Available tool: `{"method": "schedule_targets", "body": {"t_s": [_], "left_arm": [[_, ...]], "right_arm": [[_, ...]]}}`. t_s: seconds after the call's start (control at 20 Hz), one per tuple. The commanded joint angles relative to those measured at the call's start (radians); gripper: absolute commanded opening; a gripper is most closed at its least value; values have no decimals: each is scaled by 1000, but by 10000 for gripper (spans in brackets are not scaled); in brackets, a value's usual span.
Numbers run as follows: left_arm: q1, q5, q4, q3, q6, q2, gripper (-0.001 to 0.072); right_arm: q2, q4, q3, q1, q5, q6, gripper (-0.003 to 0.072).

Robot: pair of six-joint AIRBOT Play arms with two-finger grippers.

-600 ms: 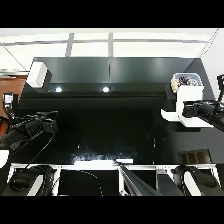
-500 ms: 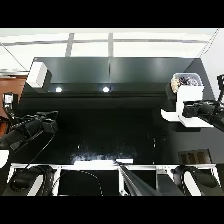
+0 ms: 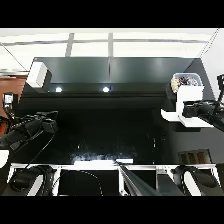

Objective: Fold the box and place the chain.

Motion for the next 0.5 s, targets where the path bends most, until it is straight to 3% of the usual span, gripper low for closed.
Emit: {"method": "schedule_targets", "body": {"t_s": [0.0,0.2,0.35,0.45], "left_arm": [[0,0,0,-1,0,1,26],[-1,11,-9,-1,0,1,26],[-1,92,-14,-1,1,1,26],[0,116,-22,-1,1,1,26]], "right_arm": [[1,0,0,0,0,0,2],[1,0,0,0,0,0,2],[1,64,0,0,-18,0,2],[-4,93,0,0,-102,-3,2]]}}
